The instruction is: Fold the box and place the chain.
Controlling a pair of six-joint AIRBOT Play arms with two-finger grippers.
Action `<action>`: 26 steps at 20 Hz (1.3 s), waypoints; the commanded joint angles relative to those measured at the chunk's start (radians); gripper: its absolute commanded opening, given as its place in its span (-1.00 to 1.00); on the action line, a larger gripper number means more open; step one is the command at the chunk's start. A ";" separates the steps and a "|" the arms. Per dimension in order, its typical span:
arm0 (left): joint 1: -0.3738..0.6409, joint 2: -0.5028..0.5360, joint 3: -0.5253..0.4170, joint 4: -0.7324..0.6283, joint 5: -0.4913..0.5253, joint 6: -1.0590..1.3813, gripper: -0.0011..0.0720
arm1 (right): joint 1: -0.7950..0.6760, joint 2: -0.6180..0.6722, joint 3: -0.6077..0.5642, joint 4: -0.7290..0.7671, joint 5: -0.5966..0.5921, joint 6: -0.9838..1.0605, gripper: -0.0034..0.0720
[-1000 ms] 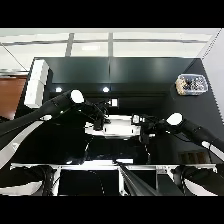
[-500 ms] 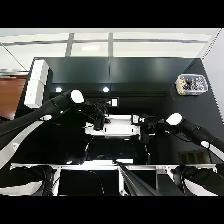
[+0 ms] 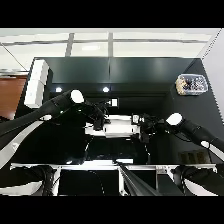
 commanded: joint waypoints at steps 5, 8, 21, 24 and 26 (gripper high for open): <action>0.065 0.098 0.002 0.162 -0.143 -0.200 0.46 | 0.000 -0.001 0.000 -0.002 0.000 -0.001 0.37; 0.115 0.200 0.002 0.342 -0.230 -0.406 0.37 | 0.000 -0.001 0.000 -0.002 0.000 -0.001 0.37; 0.087 0.252 -0.319 -0.523 -0.140 -0.439 -0.90 | 0.000 -0.001 0.000 -0.003 0.001 -0.001 0.16; 0.087 0.252 -0.319 -0.690 0.122 -0.290 -0.90 | 0.000 -0.001 0.000 -0.002 0.001 -0.001 0.16; 0.087 0.251 -0.318 -0.736 0.292 -0.216 -0.90 | 0.000 -0.001 -0.001 -0.002 0.001 -0.001 0.16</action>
